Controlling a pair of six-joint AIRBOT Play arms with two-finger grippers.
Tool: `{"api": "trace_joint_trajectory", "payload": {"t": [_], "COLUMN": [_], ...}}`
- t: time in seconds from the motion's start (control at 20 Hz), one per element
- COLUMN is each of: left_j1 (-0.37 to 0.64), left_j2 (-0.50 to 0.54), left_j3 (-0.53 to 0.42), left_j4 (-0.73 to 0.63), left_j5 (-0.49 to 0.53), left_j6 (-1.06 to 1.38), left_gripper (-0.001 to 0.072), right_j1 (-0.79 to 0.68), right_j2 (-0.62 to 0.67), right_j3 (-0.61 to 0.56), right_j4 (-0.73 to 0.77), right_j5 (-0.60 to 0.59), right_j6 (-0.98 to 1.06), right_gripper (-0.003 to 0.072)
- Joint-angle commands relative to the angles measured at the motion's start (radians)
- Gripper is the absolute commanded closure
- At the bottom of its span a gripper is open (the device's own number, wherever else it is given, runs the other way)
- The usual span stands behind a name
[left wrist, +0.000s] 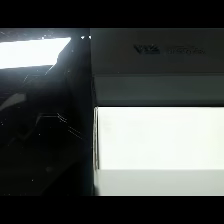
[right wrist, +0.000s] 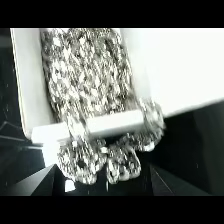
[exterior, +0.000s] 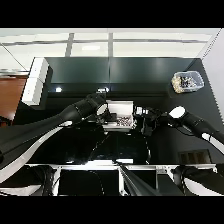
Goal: Fold the box and place the chain.
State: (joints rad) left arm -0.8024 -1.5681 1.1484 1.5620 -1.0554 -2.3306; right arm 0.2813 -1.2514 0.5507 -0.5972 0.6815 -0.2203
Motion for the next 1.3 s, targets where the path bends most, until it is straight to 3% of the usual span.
{"api": "trace_joint_trajectory", "payload": {"t": [0.0,0.1,0.15,0.25,0.3,0.5,0.7,0.8,0.9,1.05,1.15,1.25], "left_j1": [0.000,0.000,0.000,0.000,0.000,0.000,0.000,0.000,0.000,0.000,0.000,0.000], "left_j2": [-0.001,-0.001,-0.001,-0.001,-0.001,-0.001,-0.001,-0.001,-0.001,-0.001,-0.001,-0.001], "left_j3": [0.000,0.000,0.000,0.000,0.000,0.000,0.000,0.000,0.000,0.000,0.000,0.000], "left_j4": [0.000,0.000,0.000,0.000,0.000,0.000,0.000,0.000,0.000,0.000,0.000,0.000], "left_j5": [0.000,0.000,0.000,0.000,0.000,0.000,0.000,0.000,0.000,0.000,0.000,0.000], "left_j6": [0.000,0.000,0.000,0.000,0.000,0.000,0.000,0.000,0.000,0.000,0.000,0.000], "left_gripper": [0.0679,0.0679,0.0679,0.0679,0.0679,0.0679,0.0678,0.0679,0.0679,0.0679,0.0679,0.0679], "right_j1": [0.031,0.028,0.028,0.028,0.028,0.028,-0.004,-0.023,-0.017,-0.018,-0.018,0.000], "right_j2": [-0.012,-0.012,-0.011,-0.011,-0.010,0.033,0.165,0.246,0.306,0.328,0.328,0.312], "right_j3": [0.000,0.000,0.000,0.000,0.000,0.001,0.041,0.090,0.142,0.242,0.261,0.261], "right_j4": [0.002,-0.003,-0.005,-0.005,-0.005,-0.066,-0.319,-0.352,-0.277,-0.043,0.158,0.187], "right_j5": [-0.076,-0.075,-0.072,-0.066,-0.050,-0.040,-0.016,0.089,0.188,0.297,0.293,0.282], "right_j6": [-0.003,0.021,0.031,0.057,0.071,0.195,0.672,0.815,0.946,1.031,1.036,1.037], "right_gripper": [-0.0033,0.0000,0.0166,0.0396,0.0676,0.0668,0.0669,0.0669,0.0669,0.0669,0.0669,0.0668]}}
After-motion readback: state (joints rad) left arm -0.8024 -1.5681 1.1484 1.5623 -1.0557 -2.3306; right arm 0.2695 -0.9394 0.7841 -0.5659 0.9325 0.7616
